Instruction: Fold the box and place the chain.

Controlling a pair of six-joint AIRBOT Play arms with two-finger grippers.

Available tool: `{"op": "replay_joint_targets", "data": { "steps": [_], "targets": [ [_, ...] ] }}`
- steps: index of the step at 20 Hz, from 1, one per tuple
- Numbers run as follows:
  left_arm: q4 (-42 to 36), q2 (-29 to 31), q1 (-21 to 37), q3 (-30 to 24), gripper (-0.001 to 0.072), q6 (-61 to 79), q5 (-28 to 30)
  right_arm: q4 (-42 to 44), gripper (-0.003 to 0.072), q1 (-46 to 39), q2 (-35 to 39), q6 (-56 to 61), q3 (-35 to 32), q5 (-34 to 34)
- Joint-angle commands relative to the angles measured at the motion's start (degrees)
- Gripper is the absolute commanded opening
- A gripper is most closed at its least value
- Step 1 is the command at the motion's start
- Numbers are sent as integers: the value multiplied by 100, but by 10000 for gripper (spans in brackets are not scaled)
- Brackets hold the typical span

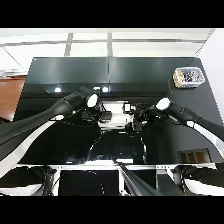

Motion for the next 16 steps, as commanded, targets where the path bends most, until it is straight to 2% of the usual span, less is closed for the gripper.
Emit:
{"op": "replay_joint_targets", "data": {
  "steps": [1, 4, 5, 6, 7, 10, 11, 12, 13, 16],
  "targets": [
    [120, -186, -90, 284, 368, -538, -299, -2, 76, 0, -2, -2, -2, 7],
    [127, -188, -177, 310, 365, -544, -295, -2, 76, 0, -2, -2, -2, 7],
    [168, -188, -184, 310, 277, -669, -299, -2, 76, 0, -2, -2, 0, 7],
    [192, -188, -184, 313, 100, -745, -293, -2, 76, 0, -2, -2, -2, 7],
    [208, -186, -184, 317, 23, -769, -271, -2, 76, 0, -2, -2, 0, 4],
    [271, -186, -184, 367, 28, -748, -402, -2, 76, 0, -2, -2, 0, 9],
    [271, -186, -184, 367, 79, -750, -413, -2, 76, 0, -2, -2, 0, 9],
    [273, -186, -184, 367, 336, -750, -411, -2, 76, 0, -2, -2, 0, 9],
    [273, -186, -177, 367, 526, -778, -413, -2, 76, 0, -2, -2, 0, 9],
    [319, -186, -173, 367, 540, -815, -380, -2, 76, 0, -2, -2, 0, 7]
  ]
}}
